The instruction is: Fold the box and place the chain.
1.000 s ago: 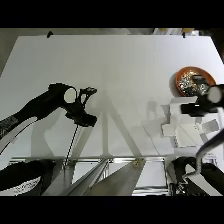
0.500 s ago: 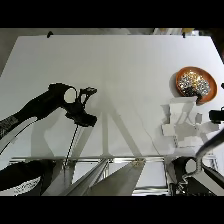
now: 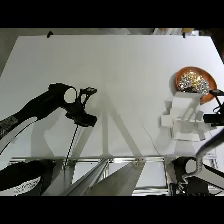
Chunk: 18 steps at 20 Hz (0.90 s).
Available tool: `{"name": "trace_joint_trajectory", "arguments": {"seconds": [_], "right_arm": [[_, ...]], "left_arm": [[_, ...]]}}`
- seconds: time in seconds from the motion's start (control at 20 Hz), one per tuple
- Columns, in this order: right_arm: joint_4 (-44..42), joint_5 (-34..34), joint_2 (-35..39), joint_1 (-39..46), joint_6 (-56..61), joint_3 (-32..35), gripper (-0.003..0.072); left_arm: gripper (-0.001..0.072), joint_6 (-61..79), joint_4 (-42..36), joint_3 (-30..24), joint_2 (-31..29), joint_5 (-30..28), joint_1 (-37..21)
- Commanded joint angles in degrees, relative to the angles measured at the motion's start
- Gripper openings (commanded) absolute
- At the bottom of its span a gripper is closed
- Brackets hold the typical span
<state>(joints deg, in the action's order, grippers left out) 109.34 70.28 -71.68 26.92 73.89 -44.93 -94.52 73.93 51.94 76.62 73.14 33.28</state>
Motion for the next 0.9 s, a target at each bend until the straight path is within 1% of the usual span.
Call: {"name": "trace_joint_trajectory", "arguments": {"seconds": [0.0, 0.05, 0.15, 0.25, 0.35, 0.55, 0.75, 0.85], "right_arm": [[-1.0, 4.0, 2.2, -7.1, 0.5, 0.0, 0.0016], [-3.1, 5.1, 4.0, -10.2, 1.0, 0.0, 0.0016], [-11.0, 6.8, 7.3, -15.9, 1.1, 0.0, 0.0015], [-15.5, 6.4, 10.5, -21.4, 4.2, 1.3, 0.0014], [-17.0, 4.9, 14.1, -27.7, 7.7, 4.2, 0.0015], [-23.0, -1.2, 20.8, -40.0, 12.0, 10.3, 0.0015], [-24.2, -5.0, 21.9, -49.2, 17.1, 11.3, 0.0015], [-24.3, -6.0, 21.9, -51.7, 18.4, 11.4, 0.0015]], "left_arm": [[0.0008, 0.0, 0.0, 0.0, 0.0, 0.0, 0.0], [0.0008, 0.0, 0.0, 0.0, 0.0, 0.0, 0.0], [0.0008, 0.0, 0.0, 0.0, 0.0, 0.0, 0.0], [0.0008, 0.0, 0.0, 0.0, 0.0, 0.0, 0.0], [0.0008, 0.0, 0.0, 0.0, 0.0, 0.0, 0.0], [0.0008, 0.0, 0.0, 0.0, 0.0, 0.0, 0.0], [0.0008, 0.0, 0.0, 0.0, 0.0, -0.1, 0.0], [0.0008, 0.9, 0.0, 0.0, 0.0, -3.9, 0.0]]}}
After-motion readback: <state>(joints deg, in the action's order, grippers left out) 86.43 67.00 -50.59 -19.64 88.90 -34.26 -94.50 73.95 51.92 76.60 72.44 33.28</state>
